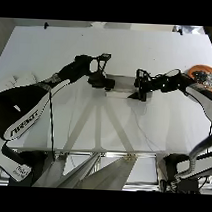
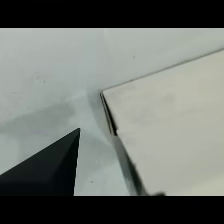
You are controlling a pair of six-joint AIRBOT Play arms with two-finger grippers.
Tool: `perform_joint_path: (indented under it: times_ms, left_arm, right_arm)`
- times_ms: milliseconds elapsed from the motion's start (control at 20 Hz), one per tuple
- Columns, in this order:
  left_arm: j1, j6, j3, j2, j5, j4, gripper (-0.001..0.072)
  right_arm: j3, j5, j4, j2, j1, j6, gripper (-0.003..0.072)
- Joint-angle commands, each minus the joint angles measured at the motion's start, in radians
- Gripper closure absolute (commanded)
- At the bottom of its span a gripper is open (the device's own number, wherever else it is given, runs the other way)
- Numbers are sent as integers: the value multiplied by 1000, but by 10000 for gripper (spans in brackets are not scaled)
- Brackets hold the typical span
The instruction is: Fold the box and place the chain.
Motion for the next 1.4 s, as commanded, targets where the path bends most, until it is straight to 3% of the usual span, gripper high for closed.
perform_joint_path:
  times_ms: [0,450,750,1000,1050,1100,1150,1200,1350]
  left_arm:
    - [-7,-98,73,-42,-47,-4,254]
    - [-12,-222,74,-74,-119,20,339]
    - [-27,-202,76,-74,-103,55,698]
    - [-33,-197,76,-74,-91,54,696]
    - [-33,-197,76,-74,-84,49,670]
    - [-33,-198,76,-74,-76,49,589]
    - [-34,-198,76,-73,-77,49,452]
    - [-34,-197,76,-72,-78,49,412]
    - [-35,-148,76,-61,-77,48,411]
  right_arm:
    - [0,2,4,0,0,0,450]
    - [0,2,4,0,0,0,450]
    - [0,2,4,0,0,0,450]
    - [0,2,4,0,0,0,450]
    - [0,2,4,0,0,0,450]
    - [0,2,4,0,0,0,450]
    - [0,2,4,0,0,0,450]
    - [0,2,4,0,0,0,450]
    - [0,2,4,0,0,0,450]
